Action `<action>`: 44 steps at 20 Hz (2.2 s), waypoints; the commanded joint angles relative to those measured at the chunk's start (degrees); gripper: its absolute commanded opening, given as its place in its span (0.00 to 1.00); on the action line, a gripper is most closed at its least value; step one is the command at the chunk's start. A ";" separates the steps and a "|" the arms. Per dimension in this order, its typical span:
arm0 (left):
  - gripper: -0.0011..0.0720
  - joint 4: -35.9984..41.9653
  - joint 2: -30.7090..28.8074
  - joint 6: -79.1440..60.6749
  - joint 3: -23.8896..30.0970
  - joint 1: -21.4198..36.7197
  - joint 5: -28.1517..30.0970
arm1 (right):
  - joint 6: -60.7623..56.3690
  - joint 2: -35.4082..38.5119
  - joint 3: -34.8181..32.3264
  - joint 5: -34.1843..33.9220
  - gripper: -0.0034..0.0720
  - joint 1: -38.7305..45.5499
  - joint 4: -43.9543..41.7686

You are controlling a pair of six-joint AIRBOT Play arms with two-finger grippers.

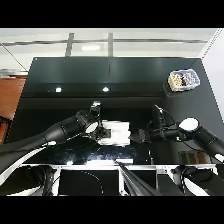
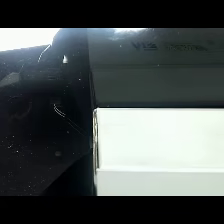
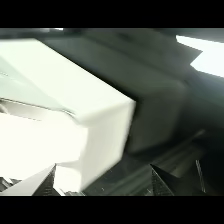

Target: Fold the box and place the chain.

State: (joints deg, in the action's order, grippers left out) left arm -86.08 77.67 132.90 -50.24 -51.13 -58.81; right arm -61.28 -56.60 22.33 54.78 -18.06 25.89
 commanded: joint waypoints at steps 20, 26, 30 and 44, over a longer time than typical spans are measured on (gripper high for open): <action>0.06 -0.02 -0.02 -0.04 0.02 0.04 0.11 | -57.27 -9.81 20.17 -6.51 0.67 -26.49 45.42; 0.06 0.00 -0.02 -0.04 0.02 0.02 0.11 | -60.50 -10.10 21.29 -3.26 0.57 -28.39 49.62; 0.06 0.00 -0.02 -0.04 0.02 0.04 0.11 | -62.10 -12.15 22.45 -2.36 0.53 -30.84 50.47; 0.06 0.00 -0.02 -0.04 0.02 0.04 0.07 | -77.16 -20.04 30.49 7.74 0.31 -34.84 60.94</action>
State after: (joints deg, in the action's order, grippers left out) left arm -86.06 77.69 132.81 -50.24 -51.13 -58.63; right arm -137.14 -75.75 52.53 61.67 -52.77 86.43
